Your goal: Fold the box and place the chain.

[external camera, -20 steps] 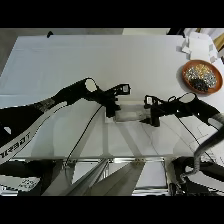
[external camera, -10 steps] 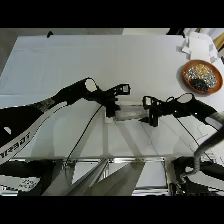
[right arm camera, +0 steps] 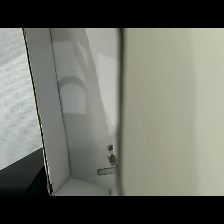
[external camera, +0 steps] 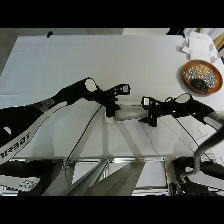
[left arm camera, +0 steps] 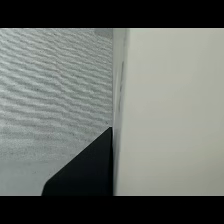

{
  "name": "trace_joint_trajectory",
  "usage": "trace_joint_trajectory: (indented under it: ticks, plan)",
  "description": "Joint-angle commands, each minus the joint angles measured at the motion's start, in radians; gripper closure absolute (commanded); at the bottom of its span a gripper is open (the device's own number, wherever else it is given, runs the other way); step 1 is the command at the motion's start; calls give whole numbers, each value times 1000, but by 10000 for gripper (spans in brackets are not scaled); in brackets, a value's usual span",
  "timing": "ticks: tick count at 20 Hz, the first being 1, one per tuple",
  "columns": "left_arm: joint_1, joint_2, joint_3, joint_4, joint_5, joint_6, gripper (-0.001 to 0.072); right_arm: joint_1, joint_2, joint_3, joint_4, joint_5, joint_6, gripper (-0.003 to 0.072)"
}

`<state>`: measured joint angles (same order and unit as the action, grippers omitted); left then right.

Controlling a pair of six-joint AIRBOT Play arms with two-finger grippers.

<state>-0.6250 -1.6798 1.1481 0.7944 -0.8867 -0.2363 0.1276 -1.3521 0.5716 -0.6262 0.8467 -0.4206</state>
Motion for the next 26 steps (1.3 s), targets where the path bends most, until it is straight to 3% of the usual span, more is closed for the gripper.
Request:
trace_joint_trajectory:
  ticks: [1,26]
  plan:
    - [0,0,1,0,0,0,698,1,-1,0,-2,-2,0,417]
    - [0,0,1,-29,-15,0,698,1,0,0,-2,-1,0,417]
